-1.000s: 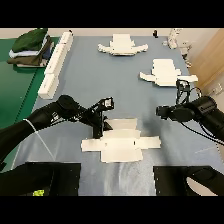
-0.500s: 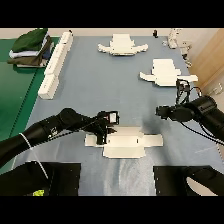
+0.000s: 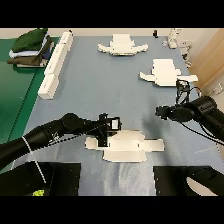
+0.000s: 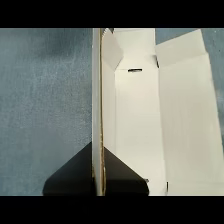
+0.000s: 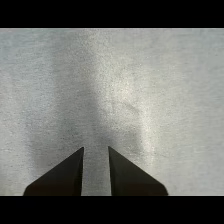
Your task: Fold the box.
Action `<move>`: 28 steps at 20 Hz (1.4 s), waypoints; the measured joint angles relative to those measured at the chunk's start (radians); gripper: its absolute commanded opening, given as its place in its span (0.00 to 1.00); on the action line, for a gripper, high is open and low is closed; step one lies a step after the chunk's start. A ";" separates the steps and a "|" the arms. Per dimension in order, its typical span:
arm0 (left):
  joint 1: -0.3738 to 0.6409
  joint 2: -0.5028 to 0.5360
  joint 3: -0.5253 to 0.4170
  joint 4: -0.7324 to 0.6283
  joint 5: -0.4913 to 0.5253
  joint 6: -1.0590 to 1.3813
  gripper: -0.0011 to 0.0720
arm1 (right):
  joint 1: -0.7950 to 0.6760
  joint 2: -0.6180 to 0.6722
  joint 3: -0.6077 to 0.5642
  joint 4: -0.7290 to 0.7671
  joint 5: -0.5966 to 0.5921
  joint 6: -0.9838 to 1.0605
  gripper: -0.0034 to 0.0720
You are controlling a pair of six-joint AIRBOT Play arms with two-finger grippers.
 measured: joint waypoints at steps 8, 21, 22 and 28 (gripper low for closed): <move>-0.002 0.058 -0.001 0.095 -0.071 -0.125 0.03 | 0.000 0.000 0.000 0.002 0.000 0.000 0.36; -0.002 0.099 -0.009 0.149 0.109 -0.187 0.03 | 0.000 0.000 0.000 0.014 -0.004 0.000 0.36; -0.002 0.101 -0.018 0.150 0.111 -0.183 0.03 | 0.000 0.000 0.000 0.014 -0.004 0.000 0.36; -0.003 0.106 -0.069 0.151 0.121 -0.119 0.03 | 0.000 0.000 0.000 0.014 -0.004 0.000 0.36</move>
